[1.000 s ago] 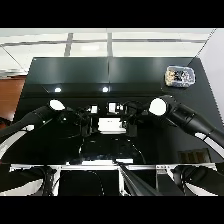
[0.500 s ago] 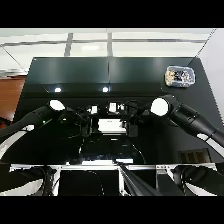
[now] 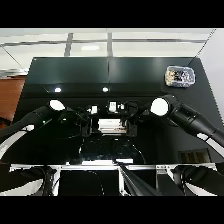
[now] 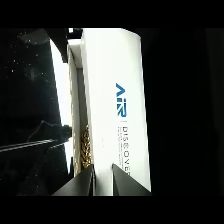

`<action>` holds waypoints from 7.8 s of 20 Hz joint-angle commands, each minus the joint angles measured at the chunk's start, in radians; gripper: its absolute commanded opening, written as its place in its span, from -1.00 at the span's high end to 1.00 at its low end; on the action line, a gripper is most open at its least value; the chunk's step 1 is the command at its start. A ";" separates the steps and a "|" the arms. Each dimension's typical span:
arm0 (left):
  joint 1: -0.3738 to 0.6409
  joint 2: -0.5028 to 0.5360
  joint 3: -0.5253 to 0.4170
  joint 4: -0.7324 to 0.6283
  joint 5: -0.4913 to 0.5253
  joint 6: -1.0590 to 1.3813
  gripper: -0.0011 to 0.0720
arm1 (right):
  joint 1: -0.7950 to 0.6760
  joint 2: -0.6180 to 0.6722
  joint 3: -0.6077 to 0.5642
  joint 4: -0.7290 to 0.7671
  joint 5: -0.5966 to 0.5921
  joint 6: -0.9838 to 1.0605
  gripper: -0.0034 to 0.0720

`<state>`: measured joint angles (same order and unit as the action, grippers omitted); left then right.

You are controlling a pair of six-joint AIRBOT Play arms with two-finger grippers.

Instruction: Fold the box and place the chain.

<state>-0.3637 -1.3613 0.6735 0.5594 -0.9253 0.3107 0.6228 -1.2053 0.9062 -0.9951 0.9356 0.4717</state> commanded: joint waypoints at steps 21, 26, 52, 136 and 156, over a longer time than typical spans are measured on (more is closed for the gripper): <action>0.000 0.000 0.000 0.000 0.001 0.000 -0.09 | 0.001 -0.010 -0.036 0.000 0.049 0.022 0.24; 0.000 0.000 0.000 0.000 0.001 0.000 -0.09 | 0.000 0.012 -0.035 -0.004 0.050 0.128 0.24; 0.000 0.000 0.000 -0.001 0.002 -0.001 -0.10 | -0.129 -0.056 -0.247 0.526 -0.122 0.680 0.89; 0.652 -0.737 1.409 1.026 -0.240 -1.556 -1.00 | -0.739 0.381 -0.056 0.399 0.230 0.715 0.88; 0.282 0.222 0.527 0.718 -0.100 -1.711 0.90 | -0.550 0.352 -0.283 -0.079 -0.152 0.698 0.87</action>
<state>0.0086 -1.3537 1.5085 1.2747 -1.1839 -1.3952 0.0643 -0.8513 0.6415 -1.0275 0.7845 1.1599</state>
